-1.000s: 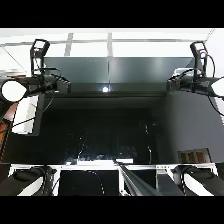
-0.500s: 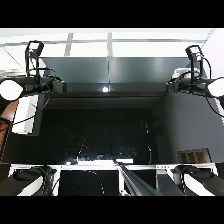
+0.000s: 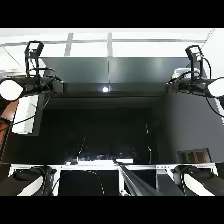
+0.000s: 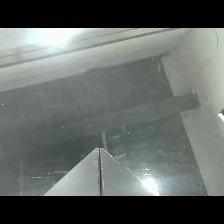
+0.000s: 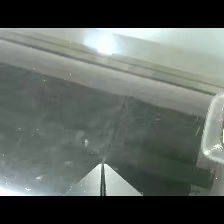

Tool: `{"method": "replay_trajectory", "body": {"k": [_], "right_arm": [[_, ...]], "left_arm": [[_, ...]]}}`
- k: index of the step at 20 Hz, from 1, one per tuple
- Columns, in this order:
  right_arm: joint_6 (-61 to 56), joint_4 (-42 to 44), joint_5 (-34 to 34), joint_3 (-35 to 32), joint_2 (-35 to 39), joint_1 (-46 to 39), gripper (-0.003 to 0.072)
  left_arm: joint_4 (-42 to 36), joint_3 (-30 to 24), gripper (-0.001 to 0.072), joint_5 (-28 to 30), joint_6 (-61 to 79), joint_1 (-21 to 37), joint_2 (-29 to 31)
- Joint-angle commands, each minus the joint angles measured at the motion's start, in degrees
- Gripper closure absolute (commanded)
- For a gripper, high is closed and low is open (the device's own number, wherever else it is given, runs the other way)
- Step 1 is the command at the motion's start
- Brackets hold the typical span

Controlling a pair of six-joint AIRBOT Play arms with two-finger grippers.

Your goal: Fold the box and place the chain.

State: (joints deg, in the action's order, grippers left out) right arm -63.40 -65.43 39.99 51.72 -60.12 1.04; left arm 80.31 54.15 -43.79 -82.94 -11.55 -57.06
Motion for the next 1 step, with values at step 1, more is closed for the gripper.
{"method": "replay_trajectory", "body": {"k": [1], "right_arm": [[0.0,0.0,0.0,0.0,0.0,0.0,0.0676]], "left_arm": [[0.0,0.0,0.0682,0.0,0.0,0.1,0.0]]}}
